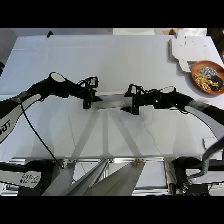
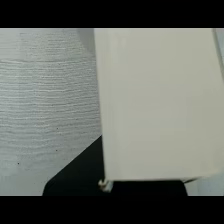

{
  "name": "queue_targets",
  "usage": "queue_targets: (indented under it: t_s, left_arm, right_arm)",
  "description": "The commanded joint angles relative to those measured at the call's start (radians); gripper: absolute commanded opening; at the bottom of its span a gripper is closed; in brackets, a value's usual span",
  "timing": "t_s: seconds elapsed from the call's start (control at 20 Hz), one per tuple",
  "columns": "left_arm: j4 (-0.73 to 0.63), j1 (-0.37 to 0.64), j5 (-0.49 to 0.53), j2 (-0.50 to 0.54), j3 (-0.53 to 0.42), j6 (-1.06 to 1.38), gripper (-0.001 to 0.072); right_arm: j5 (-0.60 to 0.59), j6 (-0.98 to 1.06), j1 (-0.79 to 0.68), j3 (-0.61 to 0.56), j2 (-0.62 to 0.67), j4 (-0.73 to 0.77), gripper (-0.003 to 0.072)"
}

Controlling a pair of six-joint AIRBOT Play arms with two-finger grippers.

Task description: Fold the box and place the chain.

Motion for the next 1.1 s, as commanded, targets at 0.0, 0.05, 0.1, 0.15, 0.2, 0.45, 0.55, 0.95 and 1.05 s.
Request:
queue_targets:
  t_s: [0.0,0.05,0.1,0.15,0.2,0.45,0.55,0.95,1.05]
  left_arm:
    - [0.0,0.0,-0.002,0.0,-0.001,0.0,0.0013]
    - [0.0,0.0,-0.002,0.0,-0.001,0.0,0.0013]
    - [0.0,0.0,-0.002,0.0,-0.001,0.0,0.0013]
    - [0.0,0.0,-0.002,0.0,-0.001,0.0,0.0013]
    - [0.0,0.0,-0.002,0.0,-0.001,0.0,0.0013]
    - [0.0,0.0,-0.002,0.0,-0.001,0.0,0.0013]
    - [0.0,0.0,-0.002,0.0,-0.001,0.0,0.0013]
    - [0.0,0.0,-0.002,0.0,-0.001,0.0,0.0013]
    - [0.0,0.0,-0.002,0.0,-0.001,0.0,0.0013]
  right_arm:
    - [0.019,-0.007,0.0,0.022,-0.036,-0.008,0.0676]
    - [0.019,-0.004,0.0,0.025,-0.037,-0.01,0.0676]
    - [0.017,-0.008,0.0,0.025,-0.037,-0.006,0.0676]
    - [0.019,-0.007,0.001,0.025,-0.037,-0.008,0.0676]
    - [0.018,-0.007,0.007,0.025,-0.037,-0.02,0.0676]
    - [0.006,-0.003,0.029,0.027,-0.037,-0.059,0.0676]
    - [0.007,-0.003,0.029,0.027,-0.037,-0.06,0.0676]
    - [0.009,-0.003,0.029,0.027,-0.037,-0.06,0.0676]
    - [0.008,-0.004,0.029,0.027,-0.037,-0.06,0.0676]
